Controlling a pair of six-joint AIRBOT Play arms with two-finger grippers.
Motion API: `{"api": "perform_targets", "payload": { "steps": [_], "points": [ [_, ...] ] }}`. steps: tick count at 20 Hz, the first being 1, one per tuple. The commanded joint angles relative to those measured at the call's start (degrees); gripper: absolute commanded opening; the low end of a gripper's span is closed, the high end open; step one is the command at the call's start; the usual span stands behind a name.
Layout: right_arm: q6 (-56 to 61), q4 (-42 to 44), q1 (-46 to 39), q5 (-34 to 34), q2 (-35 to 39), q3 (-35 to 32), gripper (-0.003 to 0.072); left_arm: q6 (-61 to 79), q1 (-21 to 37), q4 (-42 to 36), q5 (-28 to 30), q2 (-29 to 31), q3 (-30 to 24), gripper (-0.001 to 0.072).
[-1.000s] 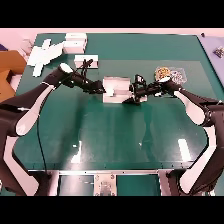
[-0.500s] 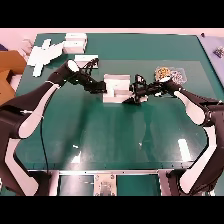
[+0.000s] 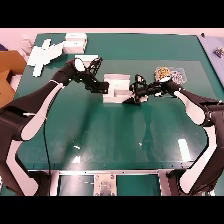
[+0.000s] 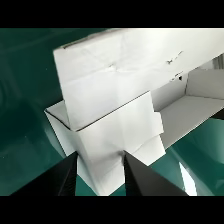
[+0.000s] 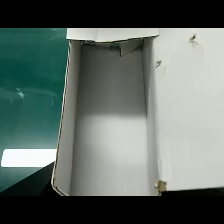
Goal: Fold the box and place the chain.
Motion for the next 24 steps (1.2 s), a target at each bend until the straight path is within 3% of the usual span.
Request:
{"api": "perform_targets", "payload": {
  "steps": [1,9,15,24],
  "points": [
    [0.0,0.02,0.07,0.0,-0.04,0.0,0.0481,-3.69,-0.33,2.1,0.26,0.07,0.63,0.031],
    [0.0,0.02,0.09,0.02,-0.04,0.0,0.0481,-12.55,-3.15,11.89,-0.2,0.07,0.87,0.0309],
    [0.0,0.02,0.09,0.0,-0.04,0.0,0.0481,-14.88,-3.15,18.08,-4.24,0.07,5.51,0.0309],
    [0.0,0.02,0.09,0.02,-0.04,0.0,0.0481,-17.77,-5.33,19.47,-3.45,-0.26,5.51,0.0309]
  ]
}}
